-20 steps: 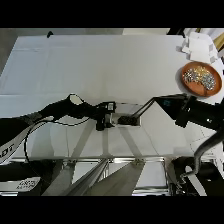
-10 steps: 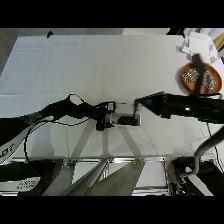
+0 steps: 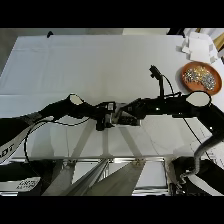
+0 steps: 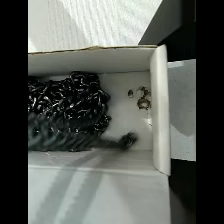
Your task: Fold the box and place the chain.
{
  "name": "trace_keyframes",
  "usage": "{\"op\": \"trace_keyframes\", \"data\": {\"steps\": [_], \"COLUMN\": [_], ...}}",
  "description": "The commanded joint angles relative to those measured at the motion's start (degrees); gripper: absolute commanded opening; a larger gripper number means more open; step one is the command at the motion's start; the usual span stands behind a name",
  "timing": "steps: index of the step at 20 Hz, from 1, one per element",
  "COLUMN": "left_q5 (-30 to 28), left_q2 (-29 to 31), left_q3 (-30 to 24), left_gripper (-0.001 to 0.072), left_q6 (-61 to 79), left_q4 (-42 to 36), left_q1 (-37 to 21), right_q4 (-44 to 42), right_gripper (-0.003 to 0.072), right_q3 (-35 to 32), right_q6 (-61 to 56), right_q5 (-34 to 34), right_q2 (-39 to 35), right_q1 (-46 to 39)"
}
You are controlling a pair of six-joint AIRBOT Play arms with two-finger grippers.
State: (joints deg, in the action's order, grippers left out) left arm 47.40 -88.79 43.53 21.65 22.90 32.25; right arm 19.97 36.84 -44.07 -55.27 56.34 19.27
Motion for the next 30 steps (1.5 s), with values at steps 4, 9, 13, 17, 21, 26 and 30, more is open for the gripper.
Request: {"op": "trace_keyframes", "data": {"steps": [4,9,13,17,21,26,30], "left_q5": [-0.02,-0.02,-0.02,-0.02,0.0,-0.02,-0.02], "left_q2": [0.0,0.02,0.0,0.0,0.0,0.02,0.0], "left_q3": [0.07,0.07,0.07,0.07,0.07,0.07,0.07], "left_gripper": [0.0348,0.0348,0.0348,0.0348,0.0348,0.0348,0.0348], "left_q6": [0.0,0.0,0.0,0.0,0.0,0.0,0.0], "left_q4": [0.02,0.02,0.02,0.02,0.02,0.02,0.02], "left_q1": [-0.02,-0.02,-0.02,-0.02,-0.02,-0.02,-0.02], "right_q4": [4.94,18.25,30.56,35.32,35.52,35.34,35.45], "right_gripper": [0.0281,0.0255,0.0165,0.0165,0.0165,0.0166,0.0168], "right_q3": [0.44,11.54,18.86,18.86,18.86,18.84,18.84], "right_q6": [0.66,0.59,0.76,1.42,6.08,9.66,11.65], "right_q5": [0.61,-4.96,-3.41,-3.58,-7.69,-10.14,-12.7], "right_q2": [1.01,1.01,1.01,5.42,13.7,15.76,15.74], "right_q1": [0.42,0.42,-1.03,-2.34,-1.03,2.29,4.61]}}
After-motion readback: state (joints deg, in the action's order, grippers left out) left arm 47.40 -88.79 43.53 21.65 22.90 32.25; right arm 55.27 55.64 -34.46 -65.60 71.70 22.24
